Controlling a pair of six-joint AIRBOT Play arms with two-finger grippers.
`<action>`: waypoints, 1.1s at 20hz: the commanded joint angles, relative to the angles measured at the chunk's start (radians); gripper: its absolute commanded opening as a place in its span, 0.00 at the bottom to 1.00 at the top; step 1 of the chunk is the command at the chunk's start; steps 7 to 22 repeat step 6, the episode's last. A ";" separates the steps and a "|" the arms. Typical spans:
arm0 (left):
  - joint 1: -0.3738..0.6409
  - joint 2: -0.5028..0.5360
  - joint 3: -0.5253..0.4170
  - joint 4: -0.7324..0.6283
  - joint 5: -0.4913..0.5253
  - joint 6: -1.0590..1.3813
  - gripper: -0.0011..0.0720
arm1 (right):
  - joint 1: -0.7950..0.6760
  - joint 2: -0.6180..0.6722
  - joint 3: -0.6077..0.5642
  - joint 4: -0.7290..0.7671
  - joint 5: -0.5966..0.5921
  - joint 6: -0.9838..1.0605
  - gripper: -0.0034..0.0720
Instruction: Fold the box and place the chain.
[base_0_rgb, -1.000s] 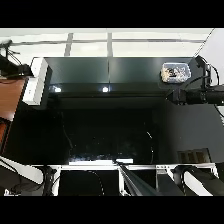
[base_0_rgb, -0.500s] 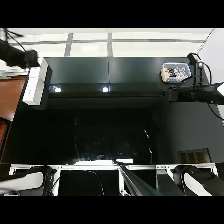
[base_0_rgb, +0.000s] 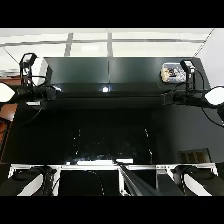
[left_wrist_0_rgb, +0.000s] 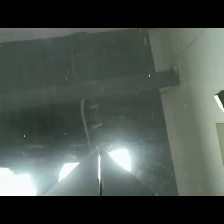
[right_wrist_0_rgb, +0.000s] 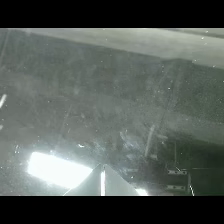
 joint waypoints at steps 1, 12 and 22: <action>-0.009 0.013 -0.049 -0.004 0.028 0.000 0.05 | 0.003 0.000 -0.004 -0.006 -0.009 0.000 0.06; -0.009 -0.014 -0.049 -0.003 0.028 0.000 0.05 | 0.003 0.000 -0.004 -0.006 -0.009 0.000 0.06; -0.009 -0.014 -0.049 -0.003 0.028 0.000 0.05 | 0.003 0.000 -0.004 -0.006 -0.009 0.000 0.06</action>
